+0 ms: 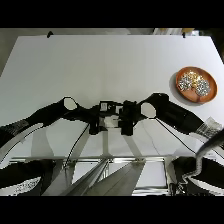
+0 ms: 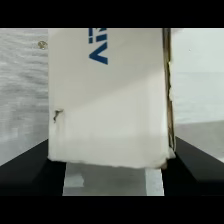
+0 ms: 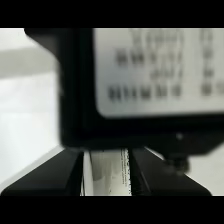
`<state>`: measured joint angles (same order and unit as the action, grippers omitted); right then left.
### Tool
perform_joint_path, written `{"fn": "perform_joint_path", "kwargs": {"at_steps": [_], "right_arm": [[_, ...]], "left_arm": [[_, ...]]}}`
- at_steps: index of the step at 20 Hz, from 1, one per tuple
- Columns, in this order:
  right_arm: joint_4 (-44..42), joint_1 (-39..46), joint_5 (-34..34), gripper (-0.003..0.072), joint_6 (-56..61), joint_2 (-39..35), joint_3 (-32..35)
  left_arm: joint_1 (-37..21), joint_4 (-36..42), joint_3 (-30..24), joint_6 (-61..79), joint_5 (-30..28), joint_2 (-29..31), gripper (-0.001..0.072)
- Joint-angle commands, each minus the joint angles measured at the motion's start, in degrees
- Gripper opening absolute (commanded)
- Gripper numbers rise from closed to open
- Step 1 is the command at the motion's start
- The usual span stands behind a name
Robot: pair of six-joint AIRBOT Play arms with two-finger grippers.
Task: Fold the box and place the chain.
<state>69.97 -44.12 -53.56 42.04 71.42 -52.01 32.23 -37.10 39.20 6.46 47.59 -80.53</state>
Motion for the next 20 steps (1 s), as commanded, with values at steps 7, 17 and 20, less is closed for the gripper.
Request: {"fn": "perform_joint_path", "kwargs": {"at_steps": [7, 17, 20], "right_arm": [[-2.99, -0.02, -2.91, 0.0349, -0.04, -3.21, 0.57], [-7.67, 6.69, -2.97, 0.0159, 1.86, -5.07, 0.59], [-9.05, 6.80, -2.78, 0.0019, 1.36, -4.59, 0.59]], "left_arm": [[0.00, 0.24, -0.02, -0.31, -0.20, 0.02, 0.0109], [0.00, 0.22, -0.02, -0.31, -0.22, 0.00, 0.0109], [0.00, 0.22, -0.02, -0.31, -0.20, 0.02, 0.0109]]}}
